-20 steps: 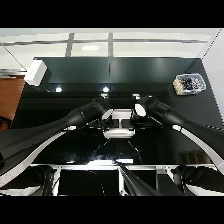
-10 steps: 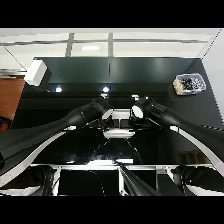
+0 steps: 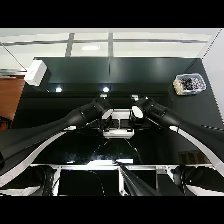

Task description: Fold the box and place the chain.

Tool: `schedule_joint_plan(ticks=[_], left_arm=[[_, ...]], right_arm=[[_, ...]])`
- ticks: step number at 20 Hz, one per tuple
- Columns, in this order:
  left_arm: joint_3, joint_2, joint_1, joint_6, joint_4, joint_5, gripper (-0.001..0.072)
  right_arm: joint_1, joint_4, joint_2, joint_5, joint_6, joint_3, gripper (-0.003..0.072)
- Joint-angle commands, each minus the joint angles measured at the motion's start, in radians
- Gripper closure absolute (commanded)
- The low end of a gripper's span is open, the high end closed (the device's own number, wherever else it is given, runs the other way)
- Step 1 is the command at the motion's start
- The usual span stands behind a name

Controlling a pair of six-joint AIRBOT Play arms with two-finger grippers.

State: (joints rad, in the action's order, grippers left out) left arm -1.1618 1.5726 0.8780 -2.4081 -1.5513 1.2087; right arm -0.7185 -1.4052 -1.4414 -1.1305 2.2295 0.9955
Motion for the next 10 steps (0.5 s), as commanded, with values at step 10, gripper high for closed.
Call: schedule_joint_plan(ticks=[10], left_arm=[[0.0,-0.001,-0.001,-0.001,-0.004,0.002,0.0679]], right_arm=[[0.06,-0.08,0.299,-0.112,-0.194,0.024,0.0418]])
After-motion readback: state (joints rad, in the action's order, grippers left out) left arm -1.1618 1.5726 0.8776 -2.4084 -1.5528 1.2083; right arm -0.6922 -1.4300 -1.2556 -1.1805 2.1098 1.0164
